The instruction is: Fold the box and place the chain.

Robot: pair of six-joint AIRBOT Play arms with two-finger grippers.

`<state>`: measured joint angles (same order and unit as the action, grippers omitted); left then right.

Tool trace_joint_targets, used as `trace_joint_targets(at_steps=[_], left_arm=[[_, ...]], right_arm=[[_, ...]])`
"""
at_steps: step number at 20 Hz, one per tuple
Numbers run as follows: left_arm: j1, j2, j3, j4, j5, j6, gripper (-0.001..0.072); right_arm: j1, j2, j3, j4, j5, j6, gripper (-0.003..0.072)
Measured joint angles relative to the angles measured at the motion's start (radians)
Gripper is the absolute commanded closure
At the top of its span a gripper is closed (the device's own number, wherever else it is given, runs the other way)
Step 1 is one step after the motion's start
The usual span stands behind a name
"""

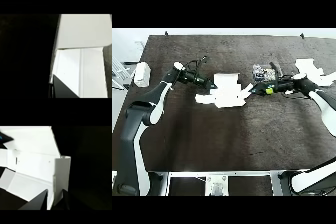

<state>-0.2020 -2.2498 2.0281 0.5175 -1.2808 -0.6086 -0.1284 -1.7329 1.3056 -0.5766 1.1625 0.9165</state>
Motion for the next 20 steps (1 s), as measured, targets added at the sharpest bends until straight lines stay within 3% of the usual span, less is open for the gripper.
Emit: trace_joint_targets(at_steps=[11,17,20], left_arm=[[0.052,0.009,-0.09,-0.19,-0.096,0.482,0.0694],[0.041,0.017,-0.119,-0.208,-0.08,0.652,0.0694],[0.039,0.055,-0.209,-0.204,-0.021,0.741,0.0694]], right_arm=[[-0.111,0.108,-0.108,0.103,0.013,-0.091,0.0453],[-0.097,0.112,-0.174,0.212,-0.053,-0.205,0.0452],[-0.09,0.112,-0.193,0.229,-0.092,-0.238,0.0452]])
